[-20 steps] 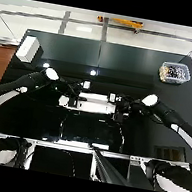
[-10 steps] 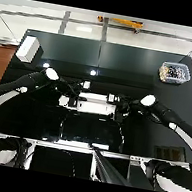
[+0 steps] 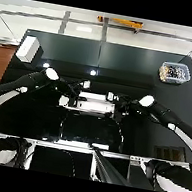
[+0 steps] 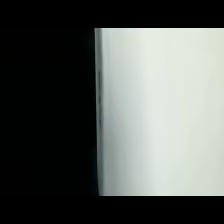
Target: Fold the box and place the chain.
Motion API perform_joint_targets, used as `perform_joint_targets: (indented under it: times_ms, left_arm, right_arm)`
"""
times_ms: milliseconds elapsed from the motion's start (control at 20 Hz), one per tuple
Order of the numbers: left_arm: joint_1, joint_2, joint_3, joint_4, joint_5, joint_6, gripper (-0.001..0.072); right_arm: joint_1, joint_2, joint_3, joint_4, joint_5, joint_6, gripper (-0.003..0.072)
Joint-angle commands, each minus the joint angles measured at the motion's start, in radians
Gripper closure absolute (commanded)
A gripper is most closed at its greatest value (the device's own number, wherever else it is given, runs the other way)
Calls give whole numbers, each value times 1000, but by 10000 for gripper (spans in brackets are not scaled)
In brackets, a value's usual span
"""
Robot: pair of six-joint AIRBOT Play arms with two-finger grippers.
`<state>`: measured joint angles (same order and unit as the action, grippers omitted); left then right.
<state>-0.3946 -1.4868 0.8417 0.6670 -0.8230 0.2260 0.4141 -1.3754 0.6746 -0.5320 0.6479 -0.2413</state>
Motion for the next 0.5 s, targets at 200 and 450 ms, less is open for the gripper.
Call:
perform_joint_targets:
  times_ms: [200, 450]
  left_arm:
    - [0, -1, 1, 2, 0, 2, 683]
    - [0, -1, 1, 2, 0, 2, 682]
  right_arm:
    - [1, -1, 0, -5, -4, 1, 28]
    - [23, -4, 0, -47, -5, 9, 28]
